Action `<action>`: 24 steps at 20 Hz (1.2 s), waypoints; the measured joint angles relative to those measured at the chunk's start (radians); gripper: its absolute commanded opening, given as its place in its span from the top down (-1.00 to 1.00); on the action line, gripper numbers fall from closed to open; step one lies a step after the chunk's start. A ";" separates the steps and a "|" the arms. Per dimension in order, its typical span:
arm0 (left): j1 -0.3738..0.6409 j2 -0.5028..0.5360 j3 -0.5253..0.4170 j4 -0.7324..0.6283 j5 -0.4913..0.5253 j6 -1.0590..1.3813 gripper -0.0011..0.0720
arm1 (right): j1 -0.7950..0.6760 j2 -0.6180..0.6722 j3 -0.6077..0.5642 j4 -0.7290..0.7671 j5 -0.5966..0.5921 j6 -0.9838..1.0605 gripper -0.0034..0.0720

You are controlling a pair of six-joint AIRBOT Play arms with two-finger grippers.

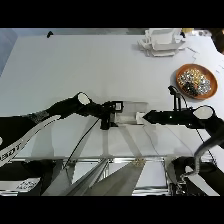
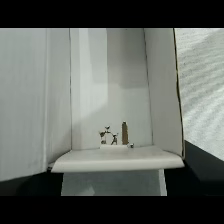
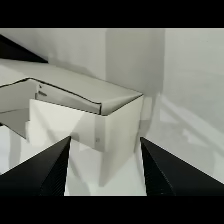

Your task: Fold the box and place the chain.

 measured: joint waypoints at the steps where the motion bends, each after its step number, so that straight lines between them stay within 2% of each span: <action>1: 0.000 0.000 0.000 0.000 0.000 0.000 0.23 | 0.015 0.000 0.000 0.000 -0.013 0.003 -0.32; 5: 0.000 0.000 0.000 0.000 0.000 0.000 0.23 | 0.093 0.001 0.009 -0.042 -0.061 0.074 -0.28; 10: 0.000 0.000 0.000 0.000 0.000 0.000 0.23 | 0.186 -0.020 0.075 -0.226 -0.098 0.301 -0.27; 11: 0.000 0.000 0.000 0.000 0.000 0.000 0.23 | 0.202 -0.031 0.093 -0.249 -0.095 0.336 -0.17; 18: 0.000 0.000 0.000 0.000 0.000 0.000 0.23 | 0.327 -0.129 0.208 -0.432 -0.026 0.607 -0.15; 20: 0.000 0.000 0.000 0.000 0.000 0.000 0.23 | 0.351 -0.141 0.221 -0.486 -0.009 0.678 -0.11; 22: 0.000 0.000 0.000 0.000 0.000 0.000 0.23 | 0.375 -0.154 0.233 -0.528 0.003 0.735 0.03; 24: 0.000 0.000 0.000 0.000 0.000 0.000 0.23 | 0.404 -0.171 0.251 -0.571 0.016 0.776 0.02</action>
